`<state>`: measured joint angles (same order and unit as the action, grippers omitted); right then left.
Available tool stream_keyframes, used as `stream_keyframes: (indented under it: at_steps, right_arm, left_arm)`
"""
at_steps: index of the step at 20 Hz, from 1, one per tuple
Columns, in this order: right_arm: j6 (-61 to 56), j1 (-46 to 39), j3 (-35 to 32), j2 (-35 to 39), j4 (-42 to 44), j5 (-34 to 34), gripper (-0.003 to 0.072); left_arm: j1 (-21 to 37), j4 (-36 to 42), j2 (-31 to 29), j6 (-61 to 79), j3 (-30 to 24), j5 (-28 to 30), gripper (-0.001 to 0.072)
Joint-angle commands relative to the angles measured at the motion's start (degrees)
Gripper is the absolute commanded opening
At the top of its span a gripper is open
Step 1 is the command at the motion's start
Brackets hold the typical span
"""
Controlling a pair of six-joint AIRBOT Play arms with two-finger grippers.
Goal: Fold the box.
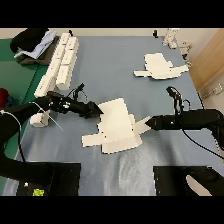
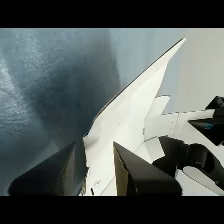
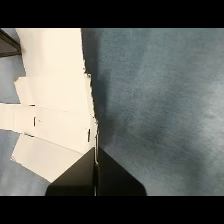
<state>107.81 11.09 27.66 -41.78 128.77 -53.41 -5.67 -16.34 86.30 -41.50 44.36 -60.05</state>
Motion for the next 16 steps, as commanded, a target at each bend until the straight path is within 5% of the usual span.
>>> stream_keyframes:
  at_steps: [1, 16]
  right_arm:
    - [0.28, 0.07, -0.98, -0.07, 0.07, 1.46, 0.0002]
    - [7.82, 0.09, -8.50, 0.02, 5.22, 12.07, 0.0000]
  left_arm:
    - [-0.09, 1.84, 2.54, 1.64, 0.94, -0.20, 0.0375]
    - [-1.62, 3.50, 3.52, 6.27, 1.01, -8.50, 0.0373]
